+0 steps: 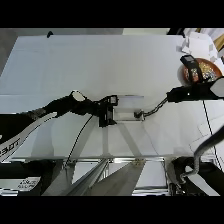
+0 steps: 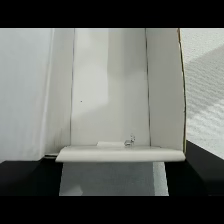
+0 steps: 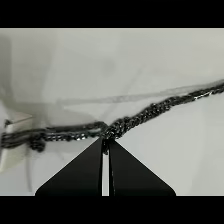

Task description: Fold the box and place the chain.

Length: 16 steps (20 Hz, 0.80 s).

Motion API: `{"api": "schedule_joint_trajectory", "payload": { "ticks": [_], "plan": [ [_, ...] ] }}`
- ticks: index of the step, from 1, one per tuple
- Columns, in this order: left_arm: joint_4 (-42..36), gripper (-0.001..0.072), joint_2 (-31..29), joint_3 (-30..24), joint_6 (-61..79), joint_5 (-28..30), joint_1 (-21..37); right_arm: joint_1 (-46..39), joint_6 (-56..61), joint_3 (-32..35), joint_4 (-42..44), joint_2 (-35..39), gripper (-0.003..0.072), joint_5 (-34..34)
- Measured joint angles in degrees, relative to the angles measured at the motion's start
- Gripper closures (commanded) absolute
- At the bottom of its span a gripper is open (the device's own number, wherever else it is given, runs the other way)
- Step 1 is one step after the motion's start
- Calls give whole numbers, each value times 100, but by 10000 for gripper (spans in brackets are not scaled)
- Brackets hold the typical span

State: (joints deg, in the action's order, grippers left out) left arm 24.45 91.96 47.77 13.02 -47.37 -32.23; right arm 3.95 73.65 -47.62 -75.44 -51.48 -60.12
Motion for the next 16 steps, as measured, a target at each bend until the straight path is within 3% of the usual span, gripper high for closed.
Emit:
{"api": "schedule_joint_trajectory", "payload": {
  "ticks": [7, 16],
  "plan": [
    [-2, 457, 0, 0, 0, 0, 0, 704, -160, 0, 442, 1322, 679, -181],
    [0, 457, 0, 0, 0, 0, 0, 1624, -212, 0, 1226, 1582, 678, 195]
  ]
}}
